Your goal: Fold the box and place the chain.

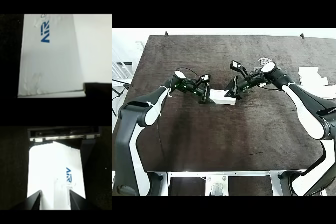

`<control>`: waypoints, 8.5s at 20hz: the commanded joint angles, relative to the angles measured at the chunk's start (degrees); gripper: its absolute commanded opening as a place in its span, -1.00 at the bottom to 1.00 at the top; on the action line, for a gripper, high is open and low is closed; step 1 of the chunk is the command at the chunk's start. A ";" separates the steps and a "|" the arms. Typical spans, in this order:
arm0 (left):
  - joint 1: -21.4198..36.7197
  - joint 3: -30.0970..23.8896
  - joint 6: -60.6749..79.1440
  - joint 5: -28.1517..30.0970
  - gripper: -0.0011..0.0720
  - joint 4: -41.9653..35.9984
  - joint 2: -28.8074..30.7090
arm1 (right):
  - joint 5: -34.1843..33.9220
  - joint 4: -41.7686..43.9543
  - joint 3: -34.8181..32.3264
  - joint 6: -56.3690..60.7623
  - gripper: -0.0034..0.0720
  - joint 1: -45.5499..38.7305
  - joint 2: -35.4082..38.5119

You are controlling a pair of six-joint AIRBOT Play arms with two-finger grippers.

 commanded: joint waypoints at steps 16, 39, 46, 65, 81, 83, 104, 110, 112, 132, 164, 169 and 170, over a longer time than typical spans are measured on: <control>0.07 0.04 0.00 0.26 0.34 0.02 0.00 | -10.25 3.96 -9.55 -9.22 0.10 0.20 4.35; 0.07 0.04 0.00 0.37 0.34 0.02 0.00 | -15.52 10.23 -15.80 -18.56 0.04 2.29 5.27; 0.07 0.04 0.00 0.33 0.34 0.04 0.00 | -18.34 10.38 -16.04 -20.87 0.04 2.27 5.25; 0.07 0.04 0.00 0.28 0.34 0.02 0.00 | -21.09 11.89 -14.10 -20.85 -0.35 1.68 7.23; 0.07 0.04 0.02 0.35 0.34 0.02 0.00 | -13.77 9.14 -14.64 -13.66 -0.50 1.84 5.44; 0.07 0.04 0.02 0.33 0.34 0.02 0.00 | -13.27 8.81 -14.64 -12.90 -0.50 1.84 5.44; 0.07 0.04 0.02 0.35 0.34 0.02 0.00 | -5.64 19.32 -11.34 -5.60 -0.47 -1.55 5.38; 0.07 0.04 0.02 0.37 0.34 0.02 0.00 | -6.93 10.27 -11.32 6.19 -0.87 0.35 1.42; 0.07 0.04 0.00 0.37 0.34 0.02 0.00 | -6.99 8.94 -11.28 8.35 -0.87 0.68 0.26; 0.07 0.04 0.02 0.39 0.34 0.00 0.00 | -7.63 12.48 -17.11 12.44 -0.88 -3.45 27.85; 33.66 -13.07 -40.52 30.80 -0.94 3.30 27.15 | -10.45 13.29 -44.39 14.86 -0.88 -22.08 48.57; 37.53 -21.86 -40.57 46.86 -0.93 3.28 27.10 | -10.60 14.58 -44.39 15.43 -0.88 -22.08 48.54; 37.53 -23.52 -40.65 49.92 -0.93 2.93 27.06 | -10.67 15.13 -44.39 15.43 -0.88 -22.08 48.54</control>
